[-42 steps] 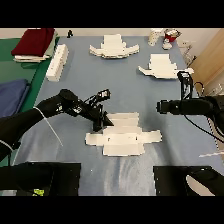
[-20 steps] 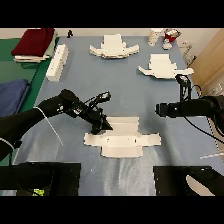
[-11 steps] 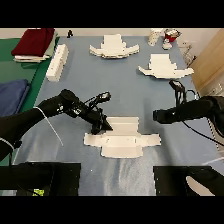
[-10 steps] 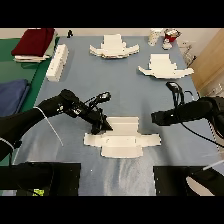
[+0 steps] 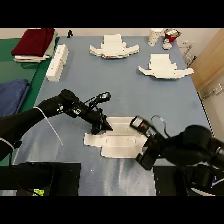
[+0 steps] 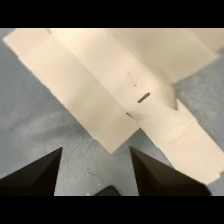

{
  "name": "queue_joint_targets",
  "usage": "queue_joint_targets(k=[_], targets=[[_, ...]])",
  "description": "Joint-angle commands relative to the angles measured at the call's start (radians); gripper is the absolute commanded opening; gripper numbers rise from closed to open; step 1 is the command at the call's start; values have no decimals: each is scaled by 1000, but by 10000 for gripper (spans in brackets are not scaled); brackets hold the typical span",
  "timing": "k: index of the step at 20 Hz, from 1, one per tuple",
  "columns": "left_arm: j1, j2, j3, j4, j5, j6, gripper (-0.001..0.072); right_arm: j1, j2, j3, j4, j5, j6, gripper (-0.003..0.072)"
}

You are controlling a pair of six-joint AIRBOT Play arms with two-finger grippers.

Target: Fold the box.

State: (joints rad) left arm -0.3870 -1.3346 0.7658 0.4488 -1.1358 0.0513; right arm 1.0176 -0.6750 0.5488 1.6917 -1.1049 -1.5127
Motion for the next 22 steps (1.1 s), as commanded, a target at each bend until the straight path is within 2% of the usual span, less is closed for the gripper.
queue_joint_targets(k=[1, 4, 8, 11, 13, 18, 22], targets=[[1, 0, 0, 0, 0, 0, 15, 222, -60, -61, -179, 95, -24, 717], [0, 0, 0, 0, 1, 0, 15, 243, -152, -60, -293, 174, -24, 717], [0, 0, 0, 0, 0, 0, 15, 243, -246, -60, -302, 266, -18, 717], [0, 0, 0, 0, 0, 0, 15, 243, -291, -60, -439, 272, 173, 717], [0, 0, 0, 0, 0, 0, 15, 243, -278, -43, -511, 251, 300, 717], [0, 0, 0, 0, 0, 0, 15, 243, -167, -30, -518, 207, 312, 717], [0, 0, 0, 0, 0, 0, 15, 204, -129, -30, -524, 189, 308, 720]])
